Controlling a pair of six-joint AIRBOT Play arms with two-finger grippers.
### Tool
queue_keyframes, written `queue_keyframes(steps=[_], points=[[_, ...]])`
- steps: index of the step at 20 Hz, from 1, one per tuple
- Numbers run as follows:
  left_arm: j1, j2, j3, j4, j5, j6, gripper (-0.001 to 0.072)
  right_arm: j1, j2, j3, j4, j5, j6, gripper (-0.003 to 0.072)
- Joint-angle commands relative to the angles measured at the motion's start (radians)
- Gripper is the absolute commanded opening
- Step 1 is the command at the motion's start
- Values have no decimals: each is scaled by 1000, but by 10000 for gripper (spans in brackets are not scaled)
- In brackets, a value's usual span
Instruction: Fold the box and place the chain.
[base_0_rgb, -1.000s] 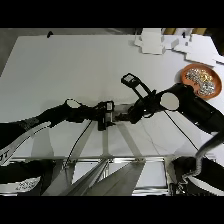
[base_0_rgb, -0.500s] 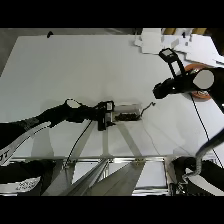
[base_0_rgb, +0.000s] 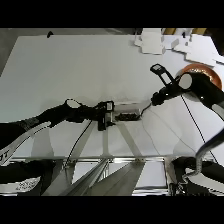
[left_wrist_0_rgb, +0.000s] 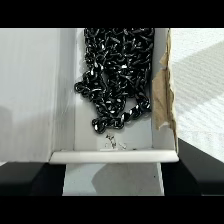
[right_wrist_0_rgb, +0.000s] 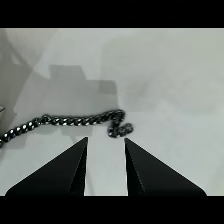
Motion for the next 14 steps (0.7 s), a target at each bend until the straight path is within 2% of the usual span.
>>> queue_keyframes(steps=[1,4,6,14], points=[[0,0,0,0,0,0,170,19,-49,-15,-8,-29,-25,261],[0,0,0,0,0,0,170,18,-87,-15,-34,-24,-23,255],[0,0,0,0,0,0,170,18,-92,-21,-34,-35,-23,159],[0,0,0,0,0,0,170,18,-95,-30,-34,-56,-19,160]])
